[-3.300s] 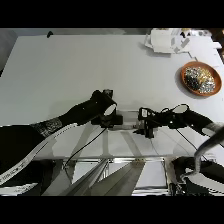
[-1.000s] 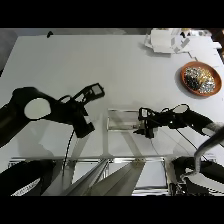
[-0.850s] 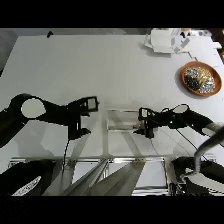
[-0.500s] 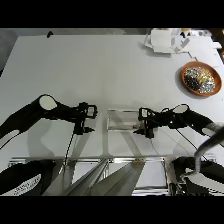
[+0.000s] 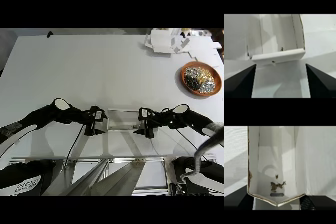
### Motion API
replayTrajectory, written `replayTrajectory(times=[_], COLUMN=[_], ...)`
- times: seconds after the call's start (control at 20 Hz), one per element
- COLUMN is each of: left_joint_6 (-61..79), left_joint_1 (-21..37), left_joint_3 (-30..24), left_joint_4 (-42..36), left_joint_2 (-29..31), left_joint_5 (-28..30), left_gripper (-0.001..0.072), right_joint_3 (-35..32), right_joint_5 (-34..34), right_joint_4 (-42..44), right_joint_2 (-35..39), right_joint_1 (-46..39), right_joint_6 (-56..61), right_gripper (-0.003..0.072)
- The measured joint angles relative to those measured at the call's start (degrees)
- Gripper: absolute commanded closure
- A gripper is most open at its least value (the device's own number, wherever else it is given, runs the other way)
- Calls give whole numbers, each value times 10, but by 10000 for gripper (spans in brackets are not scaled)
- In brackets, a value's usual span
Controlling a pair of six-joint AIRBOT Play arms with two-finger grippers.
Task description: Fold the box and place the chain.
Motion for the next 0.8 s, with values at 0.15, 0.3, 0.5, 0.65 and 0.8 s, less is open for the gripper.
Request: replayTrajectory(times=[0.15, 0.3, 0.5, 0.65, 0.8], left_joint_6=[5, 8, 5, 1, 0], left_joint_1=[-14, -26, -33, -39, -43], left_joint_3=[0, 0, 0, 0, 0], left_joint_4=[-19, -40, -53, -57, -61], left_joint_2=[-3, -5, -12, -26, -35], left_joint_5=[10, 17, 21, 24, 28], left_gripper=[9, 9, 12, 13, 20], right_joint_3=[0, 0, 0, 0, 0], right_joint_5=[0, 0, 0, 0, 1], right_joint_4=[0, 0, -1, -1, 0], right_joint_2=[0, 0, 0, 0, 0], right_joint_1=[0, 0, 0, 0, 0], right_joint_6=[0, 0, 0, -1, -1], right_gripper=[347, 347, 347, 347, 347])
